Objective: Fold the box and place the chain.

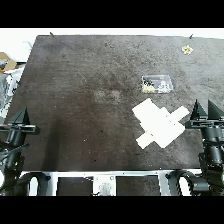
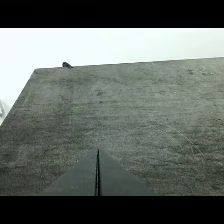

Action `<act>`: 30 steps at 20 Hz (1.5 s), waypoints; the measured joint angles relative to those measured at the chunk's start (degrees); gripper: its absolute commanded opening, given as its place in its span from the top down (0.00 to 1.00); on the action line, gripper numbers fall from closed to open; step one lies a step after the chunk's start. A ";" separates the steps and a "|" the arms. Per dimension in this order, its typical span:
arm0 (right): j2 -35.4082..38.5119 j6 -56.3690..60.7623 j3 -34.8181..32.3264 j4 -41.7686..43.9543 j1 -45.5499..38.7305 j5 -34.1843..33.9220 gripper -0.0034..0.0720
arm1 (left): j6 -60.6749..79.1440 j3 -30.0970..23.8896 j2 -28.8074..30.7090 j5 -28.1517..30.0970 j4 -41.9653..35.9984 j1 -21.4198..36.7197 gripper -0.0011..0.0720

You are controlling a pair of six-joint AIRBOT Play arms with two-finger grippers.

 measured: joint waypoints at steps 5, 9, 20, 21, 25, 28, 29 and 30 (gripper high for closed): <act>0.00 0.02 0.00 -0.22 -0.02 0.90 0.45 | 0.00 0.00 0.00 0.00 0.00 0.00 0.97; -0.52 0.02 0.66 -1.51 -0.02 2.08 0.45 | 0.00 0.00 0.00 0.00 0.00 0.00 0.97; -40.61 3.58 27.17 -2.71 -2.27 5.95 0.46 | 0.00 0.00 0.00 0.00 0.00 0.00 0.97; -45.72 5.84 30.60 -4.22 -4.28 9.55 0.46 | -0.02 0.00 0.02 0.00 0.00 0.00 0.97; -65.35 22.56 46.45 -19.74 -16.00 33.59 0.46 | 0.00 0.00 0.00 0.00 0.00 0.00 0.97; -76.26 32.89 59.10 -32.54 -23.17 48.65 0.46 | 0.00 0.00 0.00 0.00 0.00 0.00 0.97; -79.78 35.98 63.80 -36.94 -25.00 53.46 0.46 | -0.02 0.00 0.00 0.00 0.00 0.00 0.97; -83.14 38.29 68.30 -40.98 -26.40 58.14 0.46 | -0.02 0.00 0.00 0.00 0.00 0.00 0.97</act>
